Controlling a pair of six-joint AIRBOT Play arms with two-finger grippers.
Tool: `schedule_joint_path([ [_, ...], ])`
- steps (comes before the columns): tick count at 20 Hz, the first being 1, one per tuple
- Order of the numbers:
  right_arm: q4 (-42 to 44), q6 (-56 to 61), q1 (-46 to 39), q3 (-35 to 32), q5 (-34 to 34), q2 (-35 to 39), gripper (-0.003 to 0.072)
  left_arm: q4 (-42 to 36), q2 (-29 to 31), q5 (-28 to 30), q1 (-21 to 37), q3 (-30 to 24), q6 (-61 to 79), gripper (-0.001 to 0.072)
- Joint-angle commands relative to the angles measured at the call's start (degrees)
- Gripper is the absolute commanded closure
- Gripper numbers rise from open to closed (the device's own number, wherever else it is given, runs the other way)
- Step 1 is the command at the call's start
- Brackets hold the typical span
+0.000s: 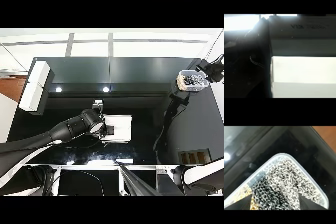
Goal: Fold the box and place the chain.
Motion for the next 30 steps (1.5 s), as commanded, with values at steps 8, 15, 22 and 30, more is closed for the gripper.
schedule_joint_path([
  [8,-4.0,10.6,-0.4,1.4,1.3,-4.4,0.0018,0.0,0.0,0.0,0.0,0.0,0.0,0.0676],
  [15,-3.9,10.3,-0.4,1.4,-1.1,-6.0,0.0102,0.0,0.0,0.0,0.0,0.0,0.0,0.0676],
  [22,-3.7,2.2,-0.5,3.5,2.2,-5.4,0.0642,0.0,0.0,0.0,0.0,0.0,0.0,0.0676],
  [30,0.1,-16.8,-0.7,6.3,8.5,5.2,0.0644,0.0,0.0,0.0,0.0,0.0,0.0,0.0676],
])
